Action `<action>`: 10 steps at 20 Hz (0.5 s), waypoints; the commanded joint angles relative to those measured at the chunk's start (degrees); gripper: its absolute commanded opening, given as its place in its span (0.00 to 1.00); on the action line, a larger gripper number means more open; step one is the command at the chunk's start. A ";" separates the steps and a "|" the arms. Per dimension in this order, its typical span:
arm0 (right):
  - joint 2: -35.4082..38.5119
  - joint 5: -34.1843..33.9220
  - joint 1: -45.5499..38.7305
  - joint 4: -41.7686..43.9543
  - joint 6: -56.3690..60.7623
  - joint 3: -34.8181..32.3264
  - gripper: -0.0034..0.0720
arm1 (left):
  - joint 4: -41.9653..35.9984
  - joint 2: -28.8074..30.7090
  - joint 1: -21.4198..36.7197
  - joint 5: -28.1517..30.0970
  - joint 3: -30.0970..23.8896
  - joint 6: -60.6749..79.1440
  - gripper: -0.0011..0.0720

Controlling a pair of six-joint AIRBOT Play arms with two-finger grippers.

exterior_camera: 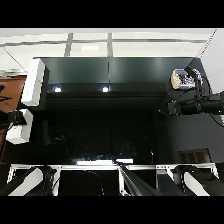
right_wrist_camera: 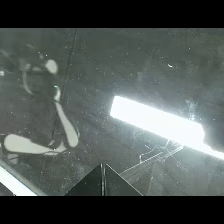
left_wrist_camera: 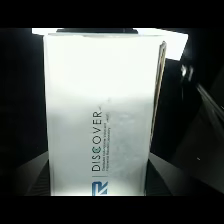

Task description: Fold the box and place the chain.

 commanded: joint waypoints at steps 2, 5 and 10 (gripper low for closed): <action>0.02 -0.17 0.00 -0.02 0.04 0.07 0.06 | -1.84 -4.44 3.98 5.18 -1.03 4.76 0.45; 0.02 -0.22 0.00 0.00 0.04 0.07 0.06 | -3.54 -6.60 2.16 9.62 -1.03 6.58 0.45; 0.02 -0.24 0.00 0.00 0.09 0.07 0.06 | -3.56 -7.02 1.07 15.10 1.01 8.28 0.45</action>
